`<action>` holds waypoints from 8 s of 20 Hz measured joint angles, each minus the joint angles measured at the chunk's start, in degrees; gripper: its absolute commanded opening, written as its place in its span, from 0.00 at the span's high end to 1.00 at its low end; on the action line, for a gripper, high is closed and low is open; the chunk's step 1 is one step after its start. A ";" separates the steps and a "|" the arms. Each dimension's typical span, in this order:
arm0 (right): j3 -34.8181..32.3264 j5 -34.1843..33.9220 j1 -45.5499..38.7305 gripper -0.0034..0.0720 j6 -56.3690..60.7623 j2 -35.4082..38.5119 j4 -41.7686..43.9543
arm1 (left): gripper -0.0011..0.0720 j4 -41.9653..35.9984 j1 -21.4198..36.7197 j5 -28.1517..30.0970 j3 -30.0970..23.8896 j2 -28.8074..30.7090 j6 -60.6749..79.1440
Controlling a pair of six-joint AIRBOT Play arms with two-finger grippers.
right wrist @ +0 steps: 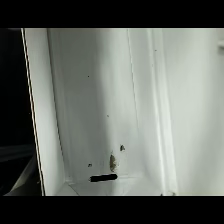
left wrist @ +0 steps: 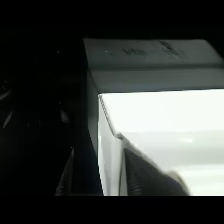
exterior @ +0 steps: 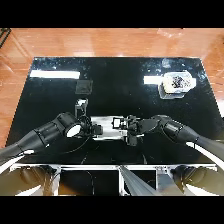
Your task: Fold the box and place the chain.
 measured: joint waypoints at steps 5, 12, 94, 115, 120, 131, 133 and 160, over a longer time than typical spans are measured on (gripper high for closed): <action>0.00 -0.02 0.00 0.56 0.00 0.02 0.02 | 0.44 0.50 -0.55 -0.85 1.70 -2.71 -1.73; 0.00 -0.07 0.00 0.56 0.00 0.00 0.02 | 0.59 1.97 -1.70 -3.04 4.72 -6.71 -2.25; -0.04 -8.24 -2.93 0.04 5.07 10.08 -9.42 | 0.96 2.64 -1.75 -7.78 9.90 -11.26 2.51; -0.04 -1.51 1.68 0.70 1.36 6.75 0.76 | 0.95 2.80 -1.75 -8.94 9.92 -11.26 2.49; -0.04 2.86 3.50 0.70 4.15 5.53 2.67 | 0.95 2.86 -1.75 -8.81 9.92 -11.23 2.49; -0.04 4.24 4.85 0.62 6.51 4.13 3.89 | 0.95 2.69 -1.75 -8.52 9.92 -11.23 2.49; -0.04 4.07 4.87 0.72 6.67 4.13 3.89 | 0.95 2.69 -1.75 -8.52 9.92 -11.26 2.47; -11.19 -26.47 -33.29 0.93 78.44 20.70 -0.96 | 0.96 2.69 -1.75 -8.61 9.92 -11.26 2.80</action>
